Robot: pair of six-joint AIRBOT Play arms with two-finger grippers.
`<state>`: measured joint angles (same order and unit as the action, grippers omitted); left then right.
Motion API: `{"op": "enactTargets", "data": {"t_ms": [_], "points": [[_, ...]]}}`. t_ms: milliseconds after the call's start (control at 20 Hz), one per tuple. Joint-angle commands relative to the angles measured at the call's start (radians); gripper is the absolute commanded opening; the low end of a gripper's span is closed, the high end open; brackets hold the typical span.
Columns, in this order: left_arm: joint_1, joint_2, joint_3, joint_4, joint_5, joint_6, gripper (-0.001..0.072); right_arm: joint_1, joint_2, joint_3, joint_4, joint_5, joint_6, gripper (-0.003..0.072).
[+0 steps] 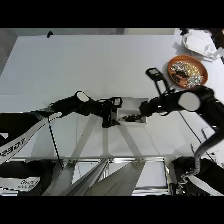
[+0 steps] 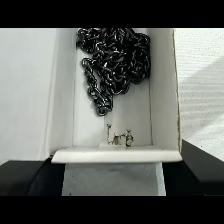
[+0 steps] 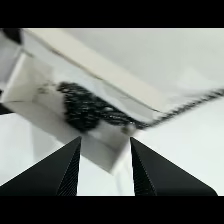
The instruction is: Fold the box and place the chain.
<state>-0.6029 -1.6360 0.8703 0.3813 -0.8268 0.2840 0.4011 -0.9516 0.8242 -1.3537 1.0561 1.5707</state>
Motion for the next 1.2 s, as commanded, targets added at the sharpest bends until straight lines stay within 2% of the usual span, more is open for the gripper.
{"op": "enactTargets", "data": {"t_ms": [0,50,100,150,350,450,500,750,800,1000,1150], "points": [[0.001,0.000,0.000,0.000,0.000,0.000,0.0210,-0.193,0.058,0.014,-0.140,0.071,0.002,0.0344],[0.001,0.000,0.000,0.000,0.000,0.000,0.0210,-0.254,0.046,0.014,-0.195,0.041,0.013,0.0368],[0.001,0.000,0.000,0.000,0.000,0.000,0.0210,-0.304,0.029,0.013,-0.233,0.013,0.027,0.0493],[0.001,0.000,0.000,0.000,0.000,0.000,0.0210,-0.352,0.000,0.013,-0.261,-0.021,0.028,0.0575],[0.001,0.000,0.000,0.000,0.000,0.000,0.0210,-0.407,-0.201,0.013,-0.286,-0.266,0.154,0.0570],[0.001,0.000,0.000,0.000,0.000,0.000,0.0210,-0.401,-0.318,0.013,-0.299,-0.343,0.229,0.0564],[0.001,0.000,0.000,0.000,0.000,0.000,0.0210,-0.401,-0.364,0.013,-0.330,-0.376,0.293,0.0535],[0.001,0.000,0.000,0.000,0.000,0.000,0.0210,-0.393,-0.451,0.013,-0.348,-0.569,0.370,0.0511],[0.001,0.000,0.000,0.000,0.000,0.000,0.0210,-0.395,-0.465,0.013,-0.349,-0.588,0.398,0.0498],[0.001,0.000,0.000,0.000,0.000,0.000,0.0210,-0.394,-0.517,0.013,-0.350,-0.677,0.449,0.0349],[0.001,0.000,0.000,0.000,0.000,0.000,0.0210,-0.394,-0.526,0.013,-0.360,-0.684,0.463,0.0105]]}}
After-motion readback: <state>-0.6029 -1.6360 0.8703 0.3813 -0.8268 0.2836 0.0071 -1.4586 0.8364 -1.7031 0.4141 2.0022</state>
